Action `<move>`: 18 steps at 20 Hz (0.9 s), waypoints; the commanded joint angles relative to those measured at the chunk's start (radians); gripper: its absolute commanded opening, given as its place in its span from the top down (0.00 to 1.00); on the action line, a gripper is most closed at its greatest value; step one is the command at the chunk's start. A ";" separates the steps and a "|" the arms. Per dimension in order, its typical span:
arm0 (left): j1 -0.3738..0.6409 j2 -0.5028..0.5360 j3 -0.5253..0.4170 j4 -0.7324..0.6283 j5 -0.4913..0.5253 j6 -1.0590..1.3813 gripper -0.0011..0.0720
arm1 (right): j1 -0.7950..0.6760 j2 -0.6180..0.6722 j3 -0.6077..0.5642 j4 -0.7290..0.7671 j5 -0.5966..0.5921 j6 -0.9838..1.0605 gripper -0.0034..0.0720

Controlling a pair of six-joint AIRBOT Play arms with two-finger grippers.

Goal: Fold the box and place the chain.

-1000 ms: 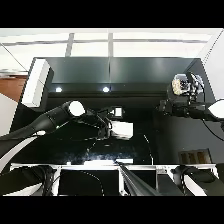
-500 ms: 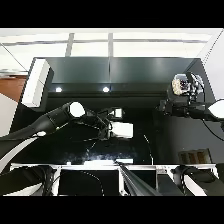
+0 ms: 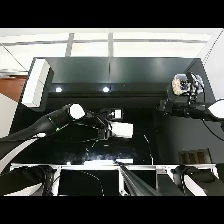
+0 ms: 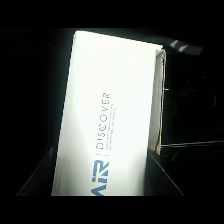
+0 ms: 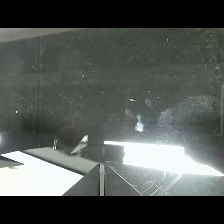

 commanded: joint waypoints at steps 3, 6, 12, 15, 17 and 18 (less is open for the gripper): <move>0.001 0.004 0.001 -0.001 0.001 0.000 0.03 | 0.000 0.000 0.001 0.000 0.001 0.000 0.90; 0.001 -0.012 0.001 -0.001 0.004 0.000 0.03 | 0.000 0.000 0.001 0.000 0.000 0.000 0.90; 0.006 -0.021 0.011 0.037 -0.012 -0.017 0.57 | 0.000 0.000 0.001 0.000 0.000 0.001 0.90; 0.038 0.051 0.045 0.208 -0.055 -0.219 0.69 | 0.000 0.000 0.001 0.001 -0.001 0.001 0.90; 0.107 0.114 0.052 0.294 -0.133 -0.341 0.69 | 0.000 0.000 0.001 0.006 -0.005 0.001 0.90; 0.160 0.147 0.052 0.319 -0.196 -0.391 0.69 | 0.000 0.000 0.001 0.010 -0.007 0.000 0.90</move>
